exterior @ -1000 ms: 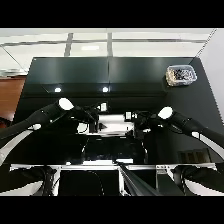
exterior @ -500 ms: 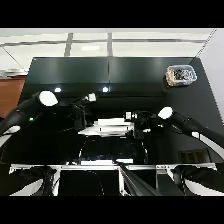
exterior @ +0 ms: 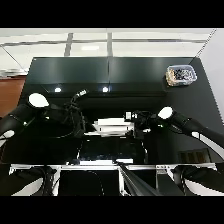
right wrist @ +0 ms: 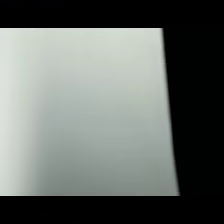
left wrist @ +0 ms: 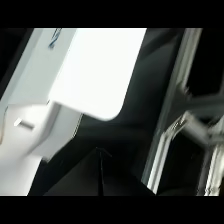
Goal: Fold the box and place the chain.
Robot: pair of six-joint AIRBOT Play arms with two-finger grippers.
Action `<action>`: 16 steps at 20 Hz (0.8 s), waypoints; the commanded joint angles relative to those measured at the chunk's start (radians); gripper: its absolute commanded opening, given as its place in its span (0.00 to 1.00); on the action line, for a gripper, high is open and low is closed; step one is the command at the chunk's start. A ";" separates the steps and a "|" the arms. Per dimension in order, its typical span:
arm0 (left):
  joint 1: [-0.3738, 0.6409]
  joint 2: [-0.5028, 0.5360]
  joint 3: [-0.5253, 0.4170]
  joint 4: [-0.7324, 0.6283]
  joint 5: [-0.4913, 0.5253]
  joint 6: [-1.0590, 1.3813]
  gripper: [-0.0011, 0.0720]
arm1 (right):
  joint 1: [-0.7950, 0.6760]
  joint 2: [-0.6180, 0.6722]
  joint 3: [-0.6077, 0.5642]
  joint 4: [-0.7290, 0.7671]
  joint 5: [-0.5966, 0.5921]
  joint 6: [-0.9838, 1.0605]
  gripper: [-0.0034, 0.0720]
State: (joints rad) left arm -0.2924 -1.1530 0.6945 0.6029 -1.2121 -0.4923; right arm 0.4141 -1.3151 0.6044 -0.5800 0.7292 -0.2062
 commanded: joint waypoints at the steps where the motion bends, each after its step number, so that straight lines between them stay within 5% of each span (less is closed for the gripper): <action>1: -0.051 -0.018 -0.044 -0.218 0.193 0.035 0.05 | 0.000 -0.001 0.000 0.000 0.001 0.000 0.68; 2: -0.071 -0.021 -0.044 -0.237 0.273 0.050 0.05 | 0.000 -0.001 0.000 0.000 0.002 0.000 0.45; 3: -0.085 -0.023 -0.043 -0.248 0.351 0.050 0.05 | 0.000 -0.001 0.000 -0.001 0.004 0.000 0.34; 6: -0.102 -0.036 -0.042 -0.243 0.552 0.050 0.05 | 0.000 -0.001 0.000 -0.001 0.004 0.000 0.34; 8: -0.100 -0.070 -0.041 -0.216 0.594 0.050 0.05 | 0.000 -0.001 0.000 -0.001 0.004 0.000 0.34; 16: -0.100 -0.188 -0.036 -0.100 0.454 -0.013 0.05 | 0.000 -0.001 0.000 -0.001 0.003 0.000 0.41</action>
